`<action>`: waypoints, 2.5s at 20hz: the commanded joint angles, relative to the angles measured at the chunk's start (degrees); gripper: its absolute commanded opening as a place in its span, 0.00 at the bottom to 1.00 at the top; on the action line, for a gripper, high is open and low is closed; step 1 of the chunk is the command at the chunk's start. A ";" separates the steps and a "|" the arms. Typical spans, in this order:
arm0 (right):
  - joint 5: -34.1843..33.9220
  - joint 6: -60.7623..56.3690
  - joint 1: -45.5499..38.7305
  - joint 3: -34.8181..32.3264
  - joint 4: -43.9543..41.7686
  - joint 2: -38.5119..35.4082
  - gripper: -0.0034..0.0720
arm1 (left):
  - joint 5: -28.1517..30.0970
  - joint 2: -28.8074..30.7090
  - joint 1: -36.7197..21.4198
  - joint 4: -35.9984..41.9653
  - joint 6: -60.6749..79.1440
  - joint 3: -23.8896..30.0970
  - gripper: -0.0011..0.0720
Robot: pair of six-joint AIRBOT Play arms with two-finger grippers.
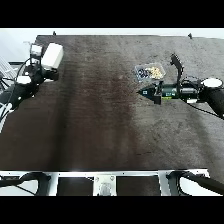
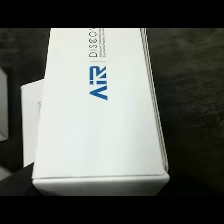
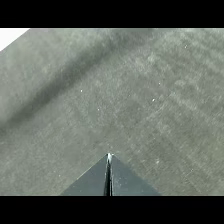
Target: Fold the box and place the chain.
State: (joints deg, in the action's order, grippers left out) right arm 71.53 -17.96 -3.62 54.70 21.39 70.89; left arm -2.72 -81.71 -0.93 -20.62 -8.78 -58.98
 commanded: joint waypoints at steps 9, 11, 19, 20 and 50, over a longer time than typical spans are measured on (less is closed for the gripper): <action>-0.15 1.31 0.09 -1.40 -7.23 -0.04 0.06 | -8.96 -8.24 -10.82 0.33 0.04 -7.76 0.04; -0.13 1.29 0.09 -1.40 -7.28 -0.04 0.06 | -9.62 -10.67 -10.84 0.83 -1.36 -11.93 0.04; -0.35 1.27 0.09 -1.40 -8.44 -0.04 0.06 | -10.27 -18.01 -10.78 2.36 -8.37 -17.29 0.04; -0.57 1.27 0.09 -1.40 -8.68 -0.04 0.06 | -10.73 -18.73 -10.78 2.73 -8.39 -17.29 0.04; -4.96 1.25 0.07 -3.06 -8.57 -5.14 0.06 | -35.82 1.73 -10.78 1.99 -3.87 -17.57 0.04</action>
State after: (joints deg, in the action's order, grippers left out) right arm 69.95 -16.73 -3.60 52.69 12.19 68.64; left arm -29.36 -85.47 -11.94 -18.13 -12.69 -77.52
